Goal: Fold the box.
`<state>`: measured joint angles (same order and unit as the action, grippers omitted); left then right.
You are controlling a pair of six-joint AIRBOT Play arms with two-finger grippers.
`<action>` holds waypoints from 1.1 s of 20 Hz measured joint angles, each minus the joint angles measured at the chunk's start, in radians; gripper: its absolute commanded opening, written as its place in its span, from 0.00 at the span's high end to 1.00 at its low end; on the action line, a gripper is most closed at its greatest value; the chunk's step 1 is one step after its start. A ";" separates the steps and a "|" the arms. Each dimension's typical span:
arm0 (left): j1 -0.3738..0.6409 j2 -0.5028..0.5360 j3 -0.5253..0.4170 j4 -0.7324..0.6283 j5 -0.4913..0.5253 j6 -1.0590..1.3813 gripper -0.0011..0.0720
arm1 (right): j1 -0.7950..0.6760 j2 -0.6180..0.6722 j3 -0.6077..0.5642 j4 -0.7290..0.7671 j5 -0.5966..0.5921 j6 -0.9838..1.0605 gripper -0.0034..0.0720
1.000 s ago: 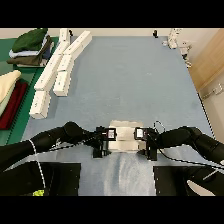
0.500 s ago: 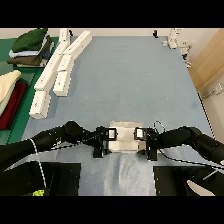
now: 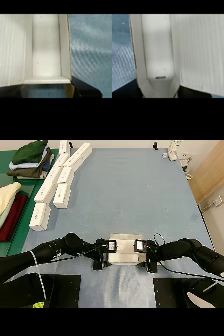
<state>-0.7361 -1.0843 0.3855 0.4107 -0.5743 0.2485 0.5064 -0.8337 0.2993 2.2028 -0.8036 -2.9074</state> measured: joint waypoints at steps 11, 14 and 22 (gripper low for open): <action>0.000 0.000 0.000 0.000 -0.002 0.001 0.29 | 0.000 0.000 0.000 0.000 0.000 0.000 0.31; 0.000 0.000 0.000 0.001 -0.002 0.001 0.29 | 0.000 0.000 0.000 0.000 0.001 0.000 0.31; 0.000 0.000 0.000 0.002 -0.004 0.002 0.29 | 0.001 0.018 0.001 -0.010 0.006 0.002 0.00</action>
